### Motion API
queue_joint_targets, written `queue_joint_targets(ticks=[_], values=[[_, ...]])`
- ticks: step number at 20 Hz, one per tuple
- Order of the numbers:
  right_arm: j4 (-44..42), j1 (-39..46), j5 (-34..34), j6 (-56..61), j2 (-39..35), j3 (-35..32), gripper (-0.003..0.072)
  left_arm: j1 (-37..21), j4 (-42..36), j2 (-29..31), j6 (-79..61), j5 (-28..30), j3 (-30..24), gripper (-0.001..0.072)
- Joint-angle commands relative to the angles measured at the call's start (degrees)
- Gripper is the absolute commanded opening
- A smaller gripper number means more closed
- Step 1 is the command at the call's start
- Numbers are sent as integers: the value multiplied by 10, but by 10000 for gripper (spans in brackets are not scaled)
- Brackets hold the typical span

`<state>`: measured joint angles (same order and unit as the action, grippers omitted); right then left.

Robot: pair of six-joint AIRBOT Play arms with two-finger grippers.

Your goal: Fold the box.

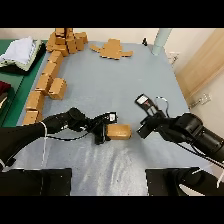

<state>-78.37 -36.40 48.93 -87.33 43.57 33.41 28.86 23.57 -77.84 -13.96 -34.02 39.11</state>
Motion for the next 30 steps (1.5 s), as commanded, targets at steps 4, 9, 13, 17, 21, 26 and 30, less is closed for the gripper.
queue_joint_targets(ticks=[4,9,13,17,21,26,30], values=[[29,34,51,257,-3,1,11,0,-2,0,-1,0,10,521],[30,34,47,323,-3,1,11,-27,5,48,92,18,19,521],[34,34,44,336,-3,1,11,-137,188,96,343,21,19,521],[39,34,42,335,-3,1,11,-300,426,143,652,-12,19,521],[49,34,23,335,-3,1,11,-407,472,158,743,-124,19,521],[58,34,-2,335,-3,1,11,-418,490,159,829,-159,19,521],[62,34,-5,333,-3,1,11,-417,502,159,858,-117,20,521]])
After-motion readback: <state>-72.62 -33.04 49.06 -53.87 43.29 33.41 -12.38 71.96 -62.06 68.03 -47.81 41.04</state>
